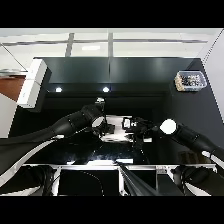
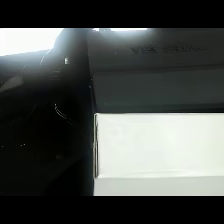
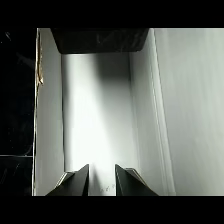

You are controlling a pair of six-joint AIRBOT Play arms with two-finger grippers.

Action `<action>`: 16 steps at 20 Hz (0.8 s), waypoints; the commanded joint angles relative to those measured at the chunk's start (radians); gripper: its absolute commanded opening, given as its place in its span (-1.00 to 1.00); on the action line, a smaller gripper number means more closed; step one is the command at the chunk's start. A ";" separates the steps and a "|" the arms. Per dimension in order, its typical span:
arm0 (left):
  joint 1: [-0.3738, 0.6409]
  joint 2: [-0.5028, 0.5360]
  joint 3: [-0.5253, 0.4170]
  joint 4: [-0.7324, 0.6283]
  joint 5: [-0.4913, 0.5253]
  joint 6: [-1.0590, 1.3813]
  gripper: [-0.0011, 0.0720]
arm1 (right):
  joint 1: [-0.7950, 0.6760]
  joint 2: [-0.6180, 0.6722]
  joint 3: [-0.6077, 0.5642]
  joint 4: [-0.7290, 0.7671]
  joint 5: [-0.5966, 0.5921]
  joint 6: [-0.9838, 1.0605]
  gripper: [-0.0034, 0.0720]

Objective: Fold the box and place the chain.

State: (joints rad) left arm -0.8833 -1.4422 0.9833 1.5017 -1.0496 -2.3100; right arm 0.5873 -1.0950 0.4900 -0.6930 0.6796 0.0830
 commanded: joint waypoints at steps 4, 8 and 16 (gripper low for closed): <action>0.000 0.000 0.000 0.000 0.002 0.002 -0.89 | 0.001 -0.003 0.000 0.002 -0.004 0.003 0.07; 0.000 0.000 0.000 0.000 0.002 0.002 -0.89 | 0.001 -0.003 0.000 0.002 -0.009 0.003 -0.26; 0.000 0.000 0.000 0.000 0.001 0.002 -0.89 | -0.004 0.011 0.000 -0.021 -0.010 0.020 -0.59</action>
State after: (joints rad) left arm -0.8829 -1.4422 0.9833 1.5017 -1.0485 -2.3081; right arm 0.5858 -1.0939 0.4900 -0.6937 0.6689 0.0860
